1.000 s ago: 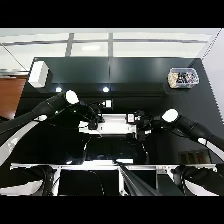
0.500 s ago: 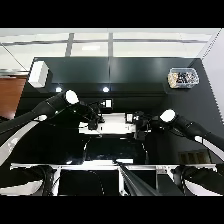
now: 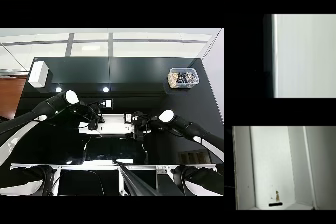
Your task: Fold the box and place the chain.
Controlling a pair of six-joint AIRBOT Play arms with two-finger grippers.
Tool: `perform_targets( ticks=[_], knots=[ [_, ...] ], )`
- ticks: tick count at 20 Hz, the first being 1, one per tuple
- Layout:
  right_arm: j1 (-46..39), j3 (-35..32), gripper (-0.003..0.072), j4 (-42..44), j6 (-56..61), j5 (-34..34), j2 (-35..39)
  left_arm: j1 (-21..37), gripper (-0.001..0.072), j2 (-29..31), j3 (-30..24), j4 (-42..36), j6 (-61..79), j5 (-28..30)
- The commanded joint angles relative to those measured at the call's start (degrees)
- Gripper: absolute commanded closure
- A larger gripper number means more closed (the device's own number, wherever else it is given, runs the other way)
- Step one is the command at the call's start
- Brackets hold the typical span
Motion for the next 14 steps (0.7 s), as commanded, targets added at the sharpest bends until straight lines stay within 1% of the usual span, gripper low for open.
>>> perform_targets(
  ticks=[1, 6, 11, 14],
  knots=[
    [0.59, 0.00, -0.0014, 0.26, -0.28, -0.37, -0.17, 0.02, 0.0685, -0.02, 0.04, 0.02, 0.00, 0.04],
    [0.57, 0.00, -0.0014, 0.26, -0.22, -0.31, -0.17, 0.02, 0.0685, -0.02, 0.04, 0.04, 0.00, 0.04],
    [-0.09, 0.00, -0.0014, 0.04, -0.52, 2.10, -0.15, 0.02, 0.0685, -0.02, 0.04, 0.07, 0.00, 0.02],
    [-0.33, 0.00, -0.0013, 0.26, -0.68, 2.23, -0.15, 0.02, 0.0685, -0.02, 0.04, 0.07, 0.00, 0.02]
  ],
)
